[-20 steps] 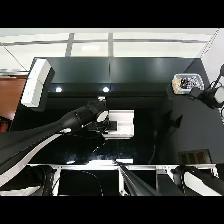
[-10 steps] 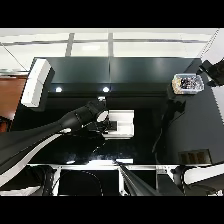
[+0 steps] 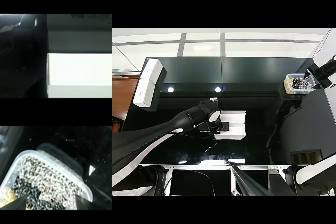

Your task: Fold the box and place the chain.

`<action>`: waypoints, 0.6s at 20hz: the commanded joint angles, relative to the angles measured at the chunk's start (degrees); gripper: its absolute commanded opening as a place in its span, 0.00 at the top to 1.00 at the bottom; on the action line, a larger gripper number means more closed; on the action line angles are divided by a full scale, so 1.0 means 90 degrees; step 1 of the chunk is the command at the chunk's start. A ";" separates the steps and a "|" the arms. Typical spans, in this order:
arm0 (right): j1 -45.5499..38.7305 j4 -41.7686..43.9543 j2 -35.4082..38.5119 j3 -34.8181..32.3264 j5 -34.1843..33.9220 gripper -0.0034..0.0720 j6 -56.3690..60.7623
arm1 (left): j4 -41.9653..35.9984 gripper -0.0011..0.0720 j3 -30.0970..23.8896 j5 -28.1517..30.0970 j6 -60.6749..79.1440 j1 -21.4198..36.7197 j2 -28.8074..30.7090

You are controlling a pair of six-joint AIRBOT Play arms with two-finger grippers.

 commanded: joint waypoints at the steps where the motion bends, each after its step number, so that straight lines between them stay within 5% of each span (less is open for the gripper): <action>1: -0.0002 -0.0036 -0.0209 0.0032 -0.0163 0.06 0.0180 | 0.0000 0.94 0.0000 -0.0063 0.0000 0.0005 0.0000; 10: 0.0000 -0.0019 -0.0508 0.0032 -0.0442 0.15 0.0092 | 0.0000 0.94 0.0000 -0.0083 0.0000 0.0005 0.0000; 12: -0.0002 -0.0015 -0.0517 0.0034 -0.0457 0.45 0.0017 | 0.0000 0.94 0.0000 -0.0117 0.0000 0.0005 0.0000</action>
